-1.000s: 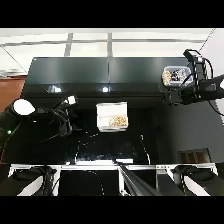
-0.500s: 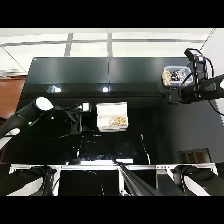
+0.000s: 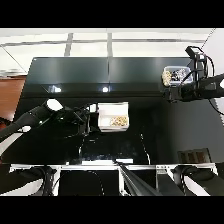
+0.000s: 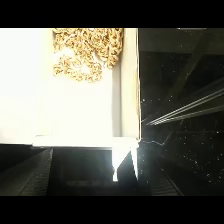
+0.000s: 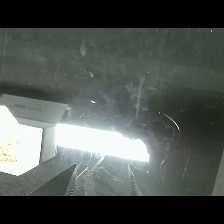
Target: Fold the box and place the chain.
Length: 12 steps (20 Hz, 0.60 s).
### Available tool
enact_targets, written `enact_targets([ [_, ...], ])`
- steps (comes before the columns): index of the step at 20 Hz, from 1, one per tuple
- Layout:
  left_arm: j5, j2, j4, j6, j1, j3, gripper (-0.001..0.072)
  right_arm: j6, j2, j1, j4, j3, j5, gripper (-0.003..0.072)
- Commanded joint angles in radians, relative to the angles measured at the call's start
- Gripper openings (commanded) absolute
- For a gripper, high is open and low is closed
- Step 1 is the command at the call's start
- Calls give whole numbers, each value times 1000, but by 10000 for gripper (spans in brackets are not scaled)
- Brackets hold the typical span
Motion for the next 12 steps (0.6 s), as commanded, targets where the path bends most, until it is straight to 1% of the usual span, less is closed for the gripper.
enact_targets([
  [1,10,-10,-22,23,-5,1,711,0,-1,0,0,0,-4,378],
  [7,42,-38,-32,23,-5,2,710,0,-1,0,0,0,-3,378],
  [10,43,-39,-32,24,-5,2,711,0,-2,0,0,0,-4,378],
  [12,62,-39,-39,27,-5,2,710,0,-5,0,0,0,-5,378],
])
